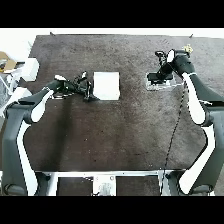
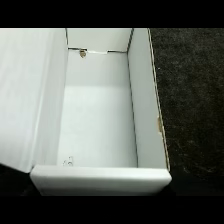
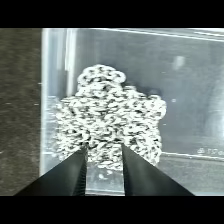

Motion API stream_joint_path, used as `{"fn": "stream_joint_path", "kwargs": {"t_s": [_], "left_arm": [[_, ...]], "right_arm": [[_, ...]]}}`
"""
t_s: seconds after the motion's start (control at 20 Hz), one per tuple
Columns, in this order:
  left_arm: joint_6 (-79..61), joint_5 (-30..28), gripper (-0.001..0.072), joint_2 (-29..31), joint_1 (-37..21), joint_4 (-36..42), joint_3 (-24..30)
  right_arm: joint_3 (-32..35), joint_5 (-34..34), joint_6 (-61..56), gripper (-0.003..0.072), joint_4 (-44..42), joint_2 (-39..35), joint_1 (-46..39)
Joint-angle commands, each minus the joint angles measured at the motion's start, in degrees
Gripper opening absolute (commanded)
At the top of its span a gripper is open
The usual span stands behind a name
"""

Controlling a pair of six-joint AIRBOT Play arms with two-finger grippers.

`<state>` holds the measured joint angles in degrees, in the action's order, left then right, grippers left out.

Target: Fold the box and place the chain.

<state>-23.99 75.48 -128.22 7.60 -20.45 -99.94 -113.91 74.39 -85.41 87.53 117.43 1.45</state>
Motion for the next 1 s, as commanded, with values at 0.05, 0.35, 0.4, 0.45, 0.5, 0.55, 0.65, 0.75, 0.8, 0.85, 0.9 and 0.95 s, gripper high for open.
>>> {"fn": "stream_joint_path", "kwargs": {"t_s": [0.05, 0.35, 0.4, 0.45, 0.5, 0.55, 0.65, 0.75, 0.8, 0.85, 0.9, 0.95], "left_arm": [[0.0, 0.0, 0.0523, 0.0, -0.02, -0.02, 0.0], [0.0, -0.02, 0.0523, 0.0, -0.02, -0.02, 0.0], [0.0, 0.0, 0.0523, 0.0, -0.02, -0.02, 0.0], [0.0, -0.02, 0.0523, 0.0, -0.02, -0.02, 0.0], [0.0, -0.04, 0.0523, 0.0, -0.02, -0.02, 0.0], [0.0, -0.02, 0.0523, 0.0, -0.02, -0.02, 0.0], [0.0, -0.02, 0.0523, 0.0, -0.02, -0.02, 0.0], [0.0, -0.02, 0.0523, 0.0, -0.02, -0.02, 0.0], [0.0, -0.02, 0.0523, 0.0, -0.02, -0.02, 0.0], [0.0, -0.02, 0.0523, 0.0, -0.02, -0.02, 0.0], [0.0, -0.02, 0.0523, 0.0, -0.02, -0.02, 0.0], [0.0, -0.02, 0.0523, 0.0, -0.02, -0.02, 0.0]], "right_arm": [[0.02, 0.09, 0.15, 0.0141, -0.24, 0.85, 0.33], [0.02, 0.31, 0.13, 0.0196, -1.84, 0.94, 0.37], [0.02, 0.26, 0.15, 0.0194, -1.84, 0.94, 0.37], [0.02, 0.2, 0.13, 0.0048, -1.84, 0.94, 0.37], [0.02, 0.24, 0.13, 0.0023, -1.81, 0.92, 0.37], [0.0, 0.26, 0.13, 0.0022, -1.81, 0.85, 0.37], [0.0, 0.7, 0.15, 0.0005, -1.68, 0.22, 0.39], [0.0, 1.11, 0.24, 0.0005, -1.7, -1.66, 0.42], [0.0, 1.42, 0.42, 0.0005, -1.68, -3.04, 0.44], [0.0, 1.49, 0.42, 0.0005, -1.7, -4.74, 0.48], [0.0, 1.4, 0.63, 0.0005, -1.7, -6.82, 0.55], [0.0, 1.51, 0.92, 0.0005, -1.68, -8.94, 0.7]]}}
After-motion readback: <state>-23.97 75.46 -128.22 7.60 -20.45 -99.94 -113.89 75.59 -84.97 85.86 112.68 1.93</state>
